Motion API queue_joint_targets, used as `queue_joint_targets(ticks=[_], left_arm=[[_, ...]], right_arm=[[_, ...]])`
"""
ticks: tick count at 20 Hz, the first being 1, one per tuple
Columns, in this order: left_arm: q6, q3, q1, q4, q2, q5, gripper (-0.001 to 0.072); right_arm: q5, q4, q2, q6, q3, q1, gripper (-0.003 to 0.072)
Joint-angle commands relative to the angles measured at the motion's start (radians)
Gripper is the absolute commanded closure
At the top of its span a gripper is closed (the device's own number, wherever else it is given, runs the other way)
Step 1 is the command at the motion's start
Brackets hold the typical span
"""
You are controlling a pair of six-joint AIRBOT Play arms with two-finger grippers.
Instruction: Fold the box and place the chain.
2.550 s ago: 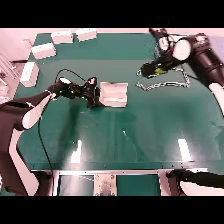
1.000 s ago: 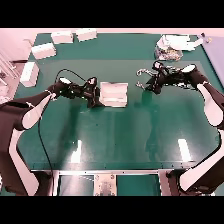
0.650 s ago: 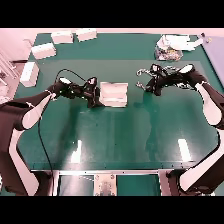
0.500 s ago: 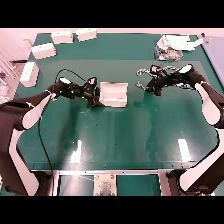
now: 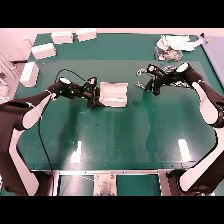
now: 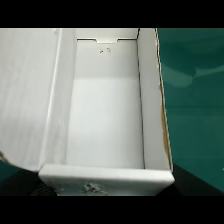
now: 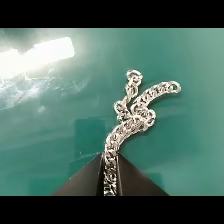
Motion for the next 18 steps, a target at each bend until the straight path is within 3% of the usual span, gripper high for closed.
queue_joint_targets(ticks=[1,6,14,18], left_arm=[[0.0,0.0,0.001,0.0,0.001,0.0,0.0356],[0.0,0.0,0.001,0.0,0.001,0.0,0.0356],[0.0,0.0,0.001,0.0,0.001,0.0,0.0357],[0.0,0.0,0.001,0.0,0.001,0.0,0.0357]], right_arm=[[0.03,0.008,0.02,0.071,0.021,0.001,0.0681],[0.075,0.095,0.129,0.098,0.029,0.003,0.0681],[0.277,0.094,0.238,0.249,0.027,0.003,0.0683],[0.353,0.088,0.365,0.306,-0.026,0.012,0.0684]])
